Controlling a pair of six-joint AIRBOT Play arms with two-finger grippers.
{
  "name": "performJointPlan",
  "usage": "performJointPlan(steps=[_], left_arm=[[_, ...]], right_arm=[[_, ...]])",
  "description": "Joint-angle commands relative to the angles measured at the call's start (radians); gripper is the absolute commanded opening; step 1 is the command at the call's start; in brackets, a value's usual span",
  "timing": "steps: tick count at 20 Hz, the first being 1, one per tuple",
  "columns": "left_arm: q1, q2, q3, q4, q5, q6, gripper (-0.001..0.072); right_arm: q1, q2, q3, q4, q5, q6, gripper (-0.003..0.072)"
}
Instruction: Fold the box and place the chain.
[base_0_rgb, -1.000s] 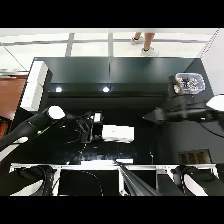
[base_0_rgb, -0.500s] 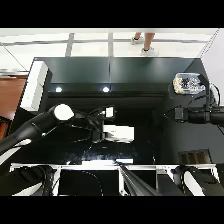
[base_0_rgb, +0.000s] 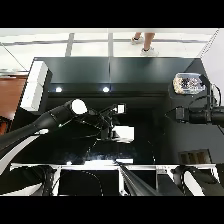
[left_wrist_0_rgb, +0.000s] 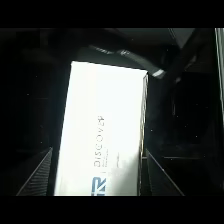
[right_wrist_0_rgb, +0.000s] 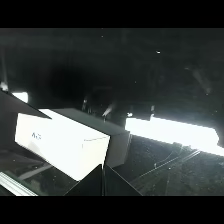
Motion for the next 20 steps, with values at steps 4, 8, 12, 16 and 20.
performJointPlan(steps=[4, 8, 12, 16, 20], left_arm=[[-0.005, -0.027, 0.007, 0.003, -0.022, -0.006, 0.0712], [-0.021, -0.03, 0.007, 0.022, -0.011, 0.01, 0.0713], [-0.085, -0.053, 0.006, 0.121, 0.063, 0.031, 0.0714], [-0.128, -0.084, 0.006, 0.143, 0.151, -0.018, 0.0714], [-0.153, -0.073, 0.007, 0.233, 0.119, -0.104, 0.0661]], right_arm=[[0.0, 0.0, 0.0, -0.002, -0.003, 0.0, 0.0011], [0.0, 0.0, 0.0, -0.023, -0.004, 0.002, 0.001], [0.0, 0.0, 0.0, -0.031, -0.006, 0.004, 0.0011], [0.0, 0.0, 0.0, -0.031, -0.016, 0.004, 0.0011], [0.0, 0.0, 0.0, -0.031, -0.019, 0.004, 0.0011]])
